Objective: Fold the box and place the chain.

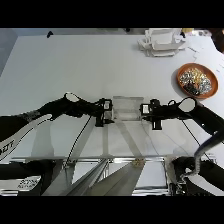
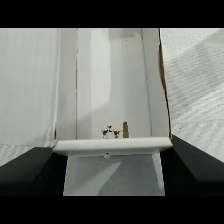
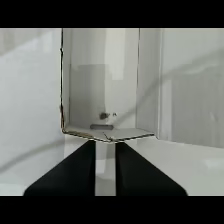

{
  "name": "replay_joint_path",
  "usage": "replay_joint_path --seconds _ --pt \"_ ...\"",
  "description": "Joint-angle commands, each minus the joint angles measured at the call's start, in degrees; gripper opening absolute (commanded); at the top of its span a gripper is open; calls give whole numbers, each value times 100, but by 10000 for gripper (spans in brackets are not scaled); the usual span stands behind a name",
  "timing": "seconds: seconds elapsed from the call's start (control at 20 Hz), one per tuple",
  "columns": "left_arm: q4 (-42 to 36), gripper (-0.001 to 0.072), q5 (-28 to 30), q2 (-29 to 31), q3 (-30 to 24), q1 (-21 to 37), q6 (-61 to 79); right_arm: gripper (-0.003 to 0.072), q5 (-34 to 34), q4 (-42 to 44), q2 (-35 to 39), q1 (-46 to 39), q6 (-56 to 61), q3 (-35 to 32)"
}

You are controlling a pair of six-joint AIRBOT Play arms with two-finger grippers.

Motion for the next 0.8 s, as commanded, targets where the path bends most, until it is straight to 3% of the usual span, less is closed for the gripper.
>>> replay_joint_path --seconds 0.0,0.25,0.4,0.55,0.75 --pt "2 138 2 0 0 2 2 81 55 446 -9 4 -44 -28" --pt "0 138 2 0 0 2 4 84 -125 907 -9 4 -153 -221" --pt "2 138 2 0 0 2 2 186 -181 964 -9 7 -162 -227" --pt "2 138 0 0 0 2 2 203 -214 1259 -52 7 -304 -245" --pt "2 138 0 0 0 2 2 329 -214 1397 -291 11 -321 -245"
